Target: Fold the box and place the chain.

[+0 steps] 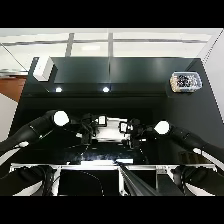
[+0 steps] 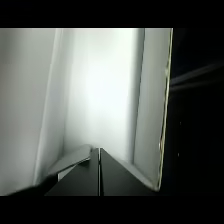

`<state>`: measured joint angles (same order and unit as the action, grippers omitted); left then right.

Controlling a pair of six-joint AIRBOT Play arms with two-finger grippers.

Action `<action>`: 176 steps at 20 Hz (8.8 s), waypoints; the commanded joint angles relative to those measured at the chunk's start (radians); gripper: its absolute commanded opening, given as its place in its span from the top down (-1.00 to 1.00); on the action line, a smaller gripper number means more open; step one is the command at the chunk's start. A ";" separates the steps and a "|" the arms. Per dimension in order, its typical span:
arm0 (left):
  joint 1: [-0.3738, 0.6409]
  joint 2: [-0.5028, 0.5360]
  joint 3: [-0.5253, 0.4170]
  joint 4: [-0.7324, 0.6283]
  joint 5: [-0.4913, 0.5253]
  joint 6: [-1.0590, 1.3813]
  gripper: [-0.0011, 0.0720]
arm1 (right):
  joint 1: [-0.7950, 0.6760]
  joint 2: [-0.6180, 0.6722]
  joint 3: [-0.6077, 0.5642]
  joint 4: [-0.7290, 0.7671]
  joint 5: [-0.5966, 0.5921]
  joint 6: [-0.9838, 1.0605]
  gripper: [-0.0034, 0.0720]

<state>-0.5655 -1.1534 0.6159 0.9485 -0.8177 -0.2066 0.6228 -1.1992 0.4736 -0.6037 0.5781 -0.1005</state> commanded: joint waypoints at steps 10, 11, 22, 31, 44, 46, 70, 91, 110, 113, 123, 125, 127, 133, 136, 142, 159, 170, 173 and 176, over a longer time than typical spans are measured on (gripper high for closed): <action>0.501 0.263 -0.003 0.149 -0.201 -0.784 0.88 | 0.000 -0.001 0.000 0.001 0.000 0.002 -0.36; 0.561 0.254 -0.014 0.141 -0.233 -0.907 0.88 | 0.000 -0.001 0.000 0.001 0.000 0.002 -0.36; 0.610 -0.001 -0.113 -0.121 -0.301 -1.021 0.88 | 0.000 -0.001 0.000 0.001 0.000 0.002 -0.36; 0.517 -0.084 -0.113 -0.132 -0.240 -1.004 0.88 | 0.000 -0.001 0.000 0.001 0.000 0.002 -0.36; 0.515 -0.093 -0.113 -0.251 -0.265 -0.870 0.87 | 0.000 -0.001 0.000 0.001 0.000 0.002 -0.36; 0.515 -0.093 -0.113 -0.251 -0.255 -0.867 0.54 | 0.000 -0.001 0.000 0.001 0.000 0.002 -0.36; 0.247 0.010 -0.053 -0.251 -0.211 -0.875 -0.74 | 0.000 -0.001 0.000 0.001 -0.022 0.002 -0.36; 0.237 0.010 0.014 -0.209 -0.280 -0.949 -0.99 | 0.000 -0.001 0.000 0.001 -0.022 0.003 -0.36; 0.756 0.132 -0.172 -0.111 -0.384 -0.901 0.89 | 0.000 -0.001 0.000 0.001 -0.022 0.002 -0.36; 0.702 0.076 -0.232 -0.190 -0.307 -0.886 0.89 | 0.000 -0.001 0.000 0.001 -0.022 0.002 -0.36; 0.442 0.004 -0.232 -0.329 -0.099 -0.874 0.88 | 0.000 -0.001 0.000 0.001 -0.022 0.002 -0.36; 0.444 0.008 -0.230 -0.359 -0.134 -0.860 0.88 | 0.000 -0.001 0.000 0.001 -0.022 0.002 -0.36; 0.444 0.010 -0.218 -0.359 -0.173 -0.848 0.66 | 0.000 -0.001 0.000 0.001 -0.022 0.002 -0.36; 0.444 0.010 -0.130 -0.355 -0.266 -0.848 -0.78 | 0.000 -0.001 0.000 0.001 -0.022 0.002 -0.36; 0.435 0.010 -0.114 -0.359 -0.284 -0.848 -0.78 | 0.000 -0.001 0.000 0.001 -0.022 0.002 -0.36; 0.349 0.010 -0.114 -0.355 -0.212 -0.848 -0.76 | 0.000 -0.001 0.000 0.001 -0.022 0.002 -0.36; 0.162 0.010 -0.068 -0.194 -0.074 -1.062 -0.37 | 0.000 -0.001 0.000 0.001 -0.022 0.002 -0.36; -0.016 0.010 -0.021 0.097 0.033 -1.445 -0.36 | 0.000 -0.001 0.000 0.001 -0.022 0.002 -0.36; -0.093 0.010 0.041 0.285 0.017 -1.647 -0.35 | 0.000 -0.001 0.000 0.001 -0.022 0.002 -0.36; -0.130 0.010 0.084 0.308 -0.006 -1.713 -0.35 | 0.001 -0.001 0.000 0.001 -0.022 0.002 -0.36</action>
<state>-0.6510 -1.1427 0.6590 1.1610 -0.8066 -1.7889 0.6228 -1.1992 0.4736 -0.6029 0.5560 -0.0982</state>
